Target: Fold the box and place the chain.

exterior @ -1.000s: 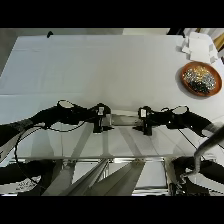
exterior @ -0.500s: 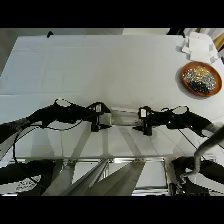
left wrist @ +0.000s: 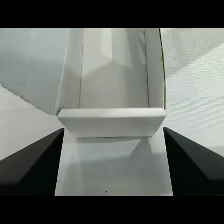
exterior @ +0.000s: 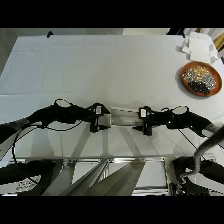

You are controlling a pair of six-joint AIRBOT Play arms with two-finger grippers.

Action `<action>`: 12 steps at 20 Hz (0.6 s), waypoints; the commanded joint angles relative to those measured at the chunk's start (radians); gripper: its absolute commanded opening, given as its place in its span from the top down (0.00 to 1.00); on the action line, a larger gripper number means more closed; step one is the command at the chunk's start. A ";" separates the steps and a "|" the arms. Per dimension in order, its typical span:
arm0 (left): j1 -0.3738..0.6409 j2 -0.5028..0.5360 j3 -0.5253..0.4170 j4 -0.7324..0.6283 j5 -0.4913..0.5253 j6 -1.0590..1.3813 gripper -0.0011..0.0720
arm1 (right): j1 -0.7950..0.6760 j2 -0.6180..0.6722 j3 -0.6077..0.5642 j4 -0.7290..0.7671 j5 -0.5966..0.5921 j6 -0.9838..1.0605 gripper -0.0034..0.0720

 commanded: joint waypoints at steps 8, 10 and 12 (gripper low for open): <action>-0.048 -0.002 0.000 -0.063 0.053 0.008 0.04 | -0.001 0.000 0.000 0.000 0.000 0.000 0.41; -0.049 -0.002 0.000 -0.063 0.053 0.008 0.18 | -0.001 0.000 0.000 0.000 0.000 0.000 0.41; -0.049 -0.002 0.000 -0.063 0.054 0.008 0.37 | -0.001 0.000 0.000 0.000 0.000 0.000 0.41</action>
